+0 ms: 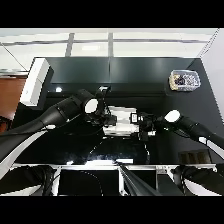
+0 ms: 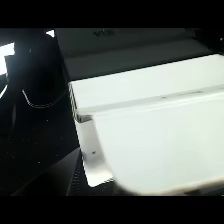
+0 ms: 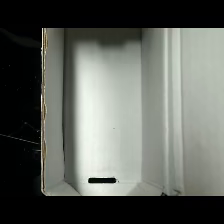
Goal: Fold the box and place the chain.
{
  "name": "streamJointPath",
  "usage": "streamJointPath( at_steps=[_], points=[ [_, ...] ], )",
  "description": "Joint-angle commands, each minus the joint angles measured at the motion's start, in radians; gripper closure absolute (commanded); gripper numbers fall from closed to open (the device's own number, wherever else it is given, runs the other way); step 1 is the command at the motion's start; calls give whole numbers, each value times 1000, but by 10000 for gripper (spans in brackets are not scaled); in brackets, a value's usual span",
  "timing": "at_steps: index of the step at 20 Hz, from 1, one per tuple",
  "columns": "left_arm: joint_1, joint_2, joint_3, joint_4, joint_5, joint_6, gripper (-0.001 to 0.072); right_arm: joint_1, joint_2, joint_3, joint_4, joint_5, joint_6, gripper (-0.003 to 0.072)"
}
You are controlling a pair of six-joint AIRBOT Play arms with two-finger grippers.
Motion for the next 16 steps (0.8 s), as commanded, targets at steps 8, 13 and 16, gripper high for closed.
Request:
streamJointPath(
  at_steps=[8,13,16],
  points=[
    [-11,-29,2,52,12,-34,432,0,0,0,0,0,0,246],
    [-11,-50,2,64,26,-56,432,0,0,0,0,0,0,246],
    [-11,-60,2,70,24,-56,434,0,0,0,0,0,0,245]
  ],
)
